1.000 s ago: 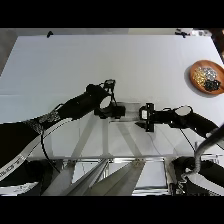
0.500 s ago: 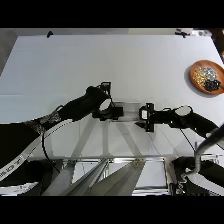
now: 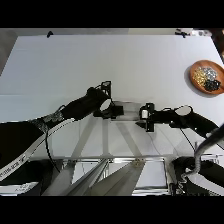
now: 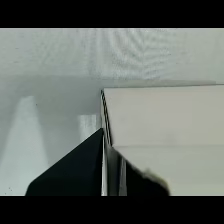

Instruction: Fold the box and place the chain.

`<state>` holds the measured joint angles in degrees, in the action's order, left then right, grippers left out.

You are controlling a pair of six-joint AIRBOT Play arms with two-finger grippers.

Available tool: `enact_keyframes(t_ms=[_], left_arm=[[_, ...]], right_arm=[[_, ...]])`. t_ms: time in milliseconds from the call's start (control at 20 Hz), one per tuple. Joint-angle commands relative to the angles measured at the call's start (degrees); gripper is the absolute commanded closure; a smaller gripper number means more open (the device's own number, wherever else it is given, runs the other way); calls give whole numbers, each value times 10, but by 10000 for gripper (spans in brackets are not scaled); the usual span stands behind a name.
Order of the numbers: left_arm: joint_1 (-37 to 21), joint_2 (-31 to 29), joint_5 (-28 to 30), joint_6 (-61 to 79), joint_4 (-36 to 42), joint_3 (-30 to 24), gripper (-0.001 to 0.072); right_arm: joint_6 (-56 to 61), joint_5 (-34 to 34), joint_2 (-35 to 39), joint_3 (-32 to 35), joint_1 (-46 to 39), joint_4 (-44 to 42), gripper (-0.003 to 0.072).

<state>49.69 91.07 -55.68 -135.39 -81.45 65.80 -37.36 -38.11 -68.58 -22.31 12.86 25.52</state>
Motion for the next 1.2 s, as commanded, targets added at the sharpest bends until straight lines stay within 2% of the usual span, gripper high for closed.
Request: enact_keyframes(t_ms=[0,250,300,350,400,550,650,700,850,900,1100,1150], left_arm=[[0,5,7,6,16,0,700],[0,6,6,6,11,0,679],[0,6,6,6,11,0,598],[0,6,6,6,11,0,484],[0,6,6,7,10,0,479],[0,6,5,21,10,0,513],[0,6,4,24,6,0,658],[0,7,3,31,7,0,681],[0,10,-10,47,6,0,679],[0,12,-14,47,6,0,706],[0,12,-17,53,12,0,700],[0,12,-17,53,13,0,679]], right_arm=[[0,0,0,0,0,0,223],[0,0,0,0,0,0,223],[0,0,0,0,0,0,223],[0,0,0,0,0,0,223],[0,0,0,0,0,0,223],[0,0,0,0,0,0,223],[0,0,0,0,0,0,223],[0,0,0,0,0,0,223],[0,0,0,0,0,0,223],[0,0,0,0,0,0,223],[0,0,0,0,0,0,223],[0,0,0,0,0,0,223]])
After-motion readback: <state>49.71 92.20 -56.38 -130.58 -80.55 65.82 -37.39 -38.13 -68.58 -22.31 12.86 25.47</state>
